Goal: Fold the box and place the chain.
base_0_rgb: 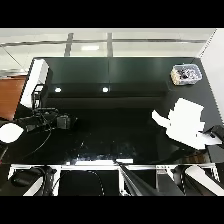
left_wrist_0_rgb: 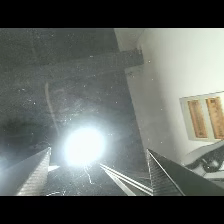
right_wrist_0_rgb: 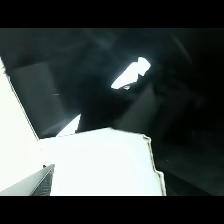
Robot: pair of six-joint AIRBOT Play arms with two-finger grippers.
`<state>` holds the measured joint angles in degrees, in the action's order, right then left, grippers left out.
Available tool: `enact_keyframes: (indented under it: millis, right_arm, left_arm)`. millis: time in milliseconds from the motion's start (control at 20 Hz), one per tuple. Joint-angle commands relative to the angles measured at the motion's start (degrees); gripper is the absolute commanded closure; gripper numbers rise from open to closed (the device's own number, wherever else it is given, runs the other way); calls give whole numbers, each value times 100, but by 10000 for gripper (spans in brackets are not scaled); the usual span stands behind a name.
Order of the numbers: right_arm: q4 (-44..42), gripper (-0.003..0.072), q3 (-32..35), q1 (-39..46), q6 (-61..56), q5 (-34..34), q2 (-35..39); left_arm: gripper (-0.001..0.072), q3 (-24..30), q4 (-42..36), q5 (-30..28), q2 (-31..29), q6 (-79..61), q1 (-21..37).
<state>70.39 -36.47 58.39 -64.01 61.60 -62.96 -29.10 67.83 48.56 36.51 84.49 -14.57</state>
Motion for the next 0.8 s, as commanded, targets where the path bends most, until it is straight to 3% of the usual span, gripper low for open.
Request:
enact_keyframes:
  millis: [0,100,250,450,750]
  right_arm:
    - [-411,230,-87,52,813,17,-136]
    - [-398,456,-269,52,815,94,-133]
    - [-448,629,-597,22,824,470,-107]
    - [-511,630,-761,-446,833,833,83]
    - [-461,670,-761,-1753,577,758,957]
  left_arm:
    - [-3,0,0,-11,4,-2,-2]
    - [-3,0,0,-11,4,-2,-2]
    - [-3,0,0,-9,4,-2,-4]
    - [-3,0,-122,-7,4,-2,-2]
    - [-3,0,-251,-52,4,-4,-2]
